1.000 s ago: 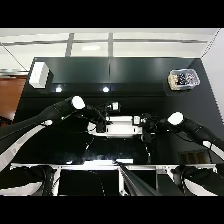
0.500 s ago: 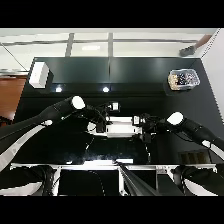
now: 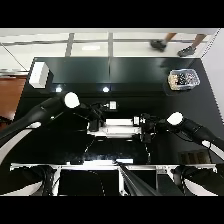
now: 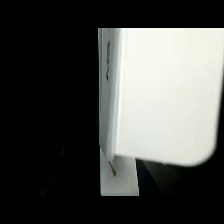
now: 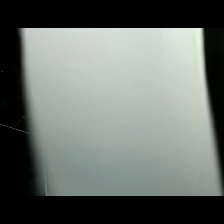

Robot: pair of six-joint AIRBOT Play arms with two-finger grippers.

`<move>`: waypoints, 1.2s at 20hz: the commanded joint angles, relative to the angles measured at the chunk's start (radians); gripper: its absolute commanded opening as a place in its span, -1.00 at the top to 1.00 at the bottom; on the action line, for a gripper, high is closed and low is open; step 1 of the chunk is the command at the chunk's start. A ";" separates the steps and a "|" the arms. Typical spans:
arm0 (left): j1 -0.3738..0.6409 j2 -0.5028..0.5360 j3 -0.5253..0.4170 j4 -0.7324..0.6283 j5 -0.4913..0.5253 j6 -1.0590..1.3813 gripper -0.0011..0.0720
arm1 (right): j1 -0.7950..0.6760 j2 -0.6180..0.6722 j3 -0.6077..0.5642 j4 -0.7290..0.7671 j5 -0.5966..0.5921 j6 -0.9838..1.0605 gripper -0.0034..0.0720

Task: Fold the box and place the chain.

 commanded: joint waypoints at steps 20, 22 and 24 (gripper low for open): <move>0.053 0.043 -0.277 -1.139 0.249 0.108 0.91 | 0.000 0.000 0.000 0.000 0.002 0.002 -0.19; 0.053 0.043 -0.277 -1.093 0.359 0.101 0.91 | 0.000 0.000 0.000 0.000 0.002 0.002 -0.19; 0.053 0.042 -0.272 -1.023 0.412 0.097 0.91 | 0.000 0.000 0.000 0.000 0.005 0.002 -0.19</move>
